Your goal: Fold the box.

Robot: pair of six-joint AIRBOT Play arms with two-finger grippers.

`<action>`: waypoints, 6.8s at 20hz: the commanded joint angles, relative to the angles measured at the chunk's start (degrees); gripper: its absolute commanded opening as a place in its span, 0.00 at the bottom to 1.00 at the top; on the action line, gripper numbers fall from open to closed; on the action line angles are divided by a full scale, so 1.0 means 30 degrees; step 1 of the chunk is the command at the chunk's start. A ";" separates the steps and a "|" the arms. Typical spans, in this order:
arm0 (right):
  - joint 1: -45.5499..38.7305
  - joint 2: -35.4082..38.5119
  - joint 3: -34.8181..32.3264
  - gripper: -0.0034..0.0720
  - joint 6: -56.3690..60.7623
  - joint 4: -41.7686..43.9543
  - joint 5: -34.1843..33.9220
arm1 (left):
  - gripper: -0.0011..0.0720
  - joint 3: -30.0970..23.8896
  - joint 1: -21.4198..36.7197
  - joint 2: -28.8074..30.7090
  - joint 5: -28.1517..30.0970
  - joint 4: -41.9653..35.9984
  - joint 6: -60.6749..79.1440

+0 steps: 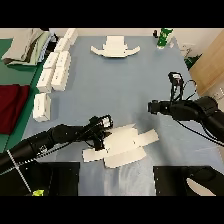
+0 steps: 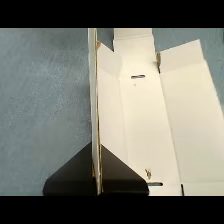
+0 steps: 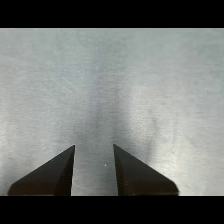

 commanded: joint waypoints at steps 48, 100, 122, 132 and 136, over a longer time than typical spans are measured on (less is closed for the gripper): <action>0.0007 0.0007 -0.0117 0.41 0.0029 0.0940 0.0976 | 0.03 0.0648 0.1938 -0.1319 0.1137 -0.9260 1.7719; 0.0364 0.0007 -0.0117 0.41 0.0022 0.1231 0.1188 | 0.04 0.2579 0.4277 -0.1596 -0.4889 -0.4524 1.0397; 0.0364 0.0007 -0.0117 0.41 0.0022 0.1399 0.1122 | 0.04 0.0007 0.2244 -0.1275 -0.2412 -0.6841 1.1497; 0.0364 0.0007 -0.0117 0.41 0.0022 0.1399 0.1144 | 0.04 0.0532 0.4794 -0.2091 -0.6557 -0.6506 1.1511; 0.0364 0.0007 -0.0117 0.41 0.0022 0.1406 0.1129 | 0.04 0.0918 0.4794 -0.2827 -0.6849 -0.6492 1.1482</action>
